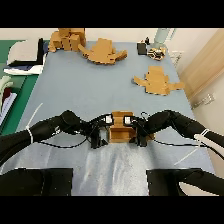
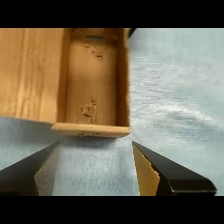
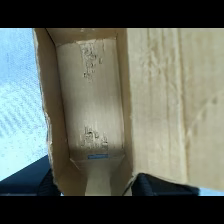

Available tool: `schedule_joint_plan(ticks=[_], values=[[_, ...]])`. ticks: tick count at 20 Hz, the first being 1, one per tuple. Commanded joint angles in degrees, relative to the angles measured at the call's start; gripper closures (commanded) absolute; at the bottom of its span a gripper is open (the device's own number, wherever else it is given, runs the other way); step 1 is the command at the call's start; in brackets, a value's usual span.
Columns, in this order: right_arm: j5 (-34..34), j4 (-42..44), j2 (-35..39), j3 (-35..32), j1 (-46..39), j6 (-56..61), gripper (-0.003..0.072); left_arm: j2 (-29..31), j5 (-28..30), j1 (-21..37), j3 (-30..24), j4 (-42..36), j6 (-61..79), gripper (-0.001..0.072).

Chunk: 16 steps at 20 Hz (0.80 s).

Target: Fold the box.

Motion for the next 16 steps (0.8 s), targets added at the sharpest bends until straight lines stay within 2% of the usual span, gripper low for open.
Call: schedule_joint_plan(ticks=[1, 12, 16], values=[[0.00, 0.00, 0.04, 0.04, 0.02, 0.02, 0.0174, -0.66, 2.40, -0.15, -0.42, 2.69, -2.75, 0.0006], [-0.02, 0.02, 0.04, 0.04, 0.02, 0.02, 0.0175, -7.06, 0.61, -2.67, 4.74, 2.80, -2.69, 0.0006], [-0.02, 0.00, 0.04, 0.02, 0.02, 0.00, 0.0174, -7.34, -0.04, -3.13, 5.05, 3.02, -2.56, 0.0006]])
